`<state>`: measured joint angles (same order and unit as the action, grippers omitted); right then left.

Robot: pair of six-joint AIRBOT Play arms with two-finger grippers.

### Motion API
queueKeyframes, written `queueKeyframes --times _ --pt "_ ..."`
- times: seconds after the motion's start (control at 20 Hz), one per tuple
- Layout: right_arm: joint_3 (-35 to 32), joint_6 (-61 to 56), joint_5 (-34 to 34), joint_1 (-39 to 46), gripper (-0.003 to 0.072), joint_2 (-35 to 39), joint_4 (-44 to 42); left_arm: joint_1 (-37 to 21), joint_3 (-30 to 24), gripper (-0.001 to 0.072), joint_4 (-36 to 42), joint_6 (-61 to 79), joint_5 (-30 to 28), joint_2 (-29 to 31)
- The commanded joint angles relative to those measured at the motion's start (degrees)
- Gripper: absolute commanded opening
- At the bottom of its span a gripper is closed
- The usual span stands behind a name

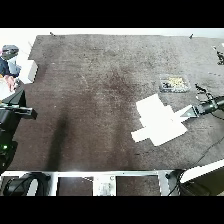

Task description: Fold the box and place the chain.

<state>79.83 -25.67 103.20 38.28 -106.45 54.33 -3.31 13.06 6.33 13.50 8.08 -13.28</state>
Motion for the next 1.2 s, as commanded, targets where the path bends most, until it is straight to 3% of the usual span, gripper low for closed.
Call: queueKeyframes --times 0.0,0.25,0.4,0.65,0.85,1.15 --pt "-10.25 0.39 -2.82 -2.62 0.0007 6.56 -8.07 -0.02 -0.02 0.0013 0.0 0.02 0.0 0.0" --pt "-28.55 0.42 -19.41 -12.92 0.0006 18.97 -31.89 -0.02 -0.02 0.0013 0.0 0.02 0.0 0.0" --pt "-34.77 0.42 -30.93 -22.71 0.0007 23.32 -40.61 -0.02 -0.02 0.0013 0.0 0.02 0.0 0.0" --pt "-34.99 0.42 -52.78 -39.45 0.0007 23.98 -48.65 -0.02 -0.02 0.0013 0.04 -0.02 0.07 0.0" --pt "-34.97 0.68 -65.85 -46.6 0.0007 23.96 -49.46 -0.02 -0.02 0.0013 0.09 0.0 2.21 0.0" --pt "-35.08 7.13 -71.56 -48.09 0.0006 23.93 -49.24 -0.02 -0.02 0.0013 0.13 -0.33 6.38 0.0"
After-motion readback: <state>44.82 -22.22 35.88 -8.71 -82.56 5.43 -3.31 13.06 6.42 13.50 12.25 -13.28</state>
